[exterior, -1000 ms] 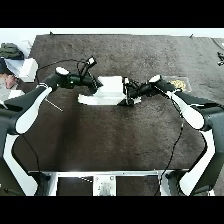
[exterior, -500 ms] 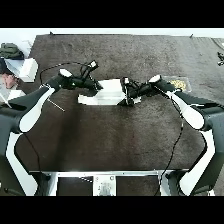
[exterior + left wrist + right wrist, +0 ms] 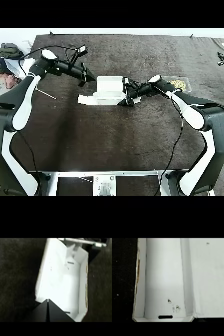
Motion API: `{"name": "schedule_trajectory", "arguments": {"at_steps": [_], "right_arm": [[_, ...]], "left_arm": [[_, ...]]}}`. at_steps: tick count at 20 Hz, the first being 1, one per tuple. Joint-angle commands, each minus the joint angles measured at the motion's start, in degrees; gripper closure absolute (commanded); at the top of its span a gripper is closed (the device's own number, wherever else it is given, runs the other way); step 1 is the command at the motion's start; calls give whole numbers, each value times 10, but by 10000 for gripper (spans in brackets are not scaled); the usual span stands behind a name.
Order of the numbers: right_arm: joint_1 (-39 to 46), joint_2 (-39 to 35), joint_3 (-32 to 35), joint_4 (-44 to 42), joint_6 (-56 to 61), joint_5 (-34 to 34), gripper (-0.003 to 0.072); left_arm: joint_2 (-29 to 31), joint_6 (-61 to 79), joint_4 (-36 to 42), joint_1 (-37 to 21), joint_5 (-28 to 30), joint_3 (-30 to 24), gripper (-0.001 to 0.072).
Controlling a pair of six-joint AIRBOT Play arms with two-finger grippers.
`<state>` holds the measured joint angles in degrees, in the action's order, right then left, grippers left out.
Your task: Fold the box and place the chain.
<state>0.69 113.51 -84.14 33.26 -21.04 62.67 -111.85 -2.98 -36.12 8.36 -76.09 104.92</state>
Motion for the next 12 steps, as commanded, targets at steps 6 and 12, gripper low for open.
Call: {"name": "schedule_trajectory", "arguments": {"at_steps": [6,12], "right_arm": [[0,0,0,0,1,0,519],[0,0,0,0,1,0,518]], "left_arm": [[1,37,-149,6,-24,-16,107],[1,106,-133,27,42,-104,42]]}}
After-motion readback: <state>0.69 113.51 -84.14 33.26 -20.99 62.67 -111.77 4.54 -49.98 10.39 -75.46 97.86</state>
